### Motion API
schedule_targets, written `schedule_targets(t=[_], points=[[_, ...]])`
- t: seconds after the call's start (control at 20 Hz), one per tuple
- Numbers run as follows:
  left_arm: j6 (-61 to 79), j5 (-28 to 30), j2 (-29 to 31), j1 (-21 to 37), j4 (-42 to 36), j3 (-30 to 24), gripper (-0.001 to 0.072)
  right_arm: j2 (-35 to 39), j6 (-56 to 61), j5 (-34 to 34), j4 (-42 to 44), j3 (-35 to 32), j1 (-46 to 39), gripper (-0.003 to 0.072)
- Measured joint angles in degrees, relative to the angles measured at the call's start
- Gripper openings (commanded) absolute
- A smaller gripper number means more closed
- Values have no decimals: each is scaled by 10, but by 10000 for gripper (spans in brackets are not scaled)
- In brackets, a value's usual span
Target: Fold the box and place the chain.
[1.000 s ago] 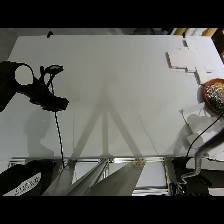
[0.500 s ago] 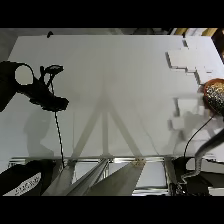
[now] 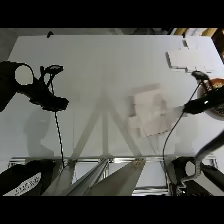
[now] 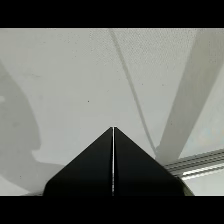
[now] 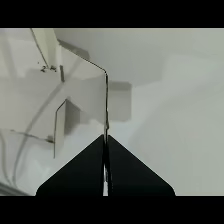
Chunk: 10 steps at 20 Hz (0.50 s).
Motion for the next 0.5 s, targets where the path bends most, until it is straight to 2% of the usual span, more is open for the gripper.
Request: schedule_targets(t=[0.15, 0.2, 0.25, 0.5], points=[[5, 0, 0, 0, 0, 0, 14, 92, 12, -64, 62, -92, 55, 18], [12, 0, 0, 0, 2, 0, 65, 115, 17, -80, 73, -114, 70, 18], [16, 0, 0, 0, 5, 0, 80, 136, 25, -92, 82, -134, 83, 18], [48, -18, 0, 0, 11, 0, 80, 180, 38, -121, 102, -172, 116, 18]])
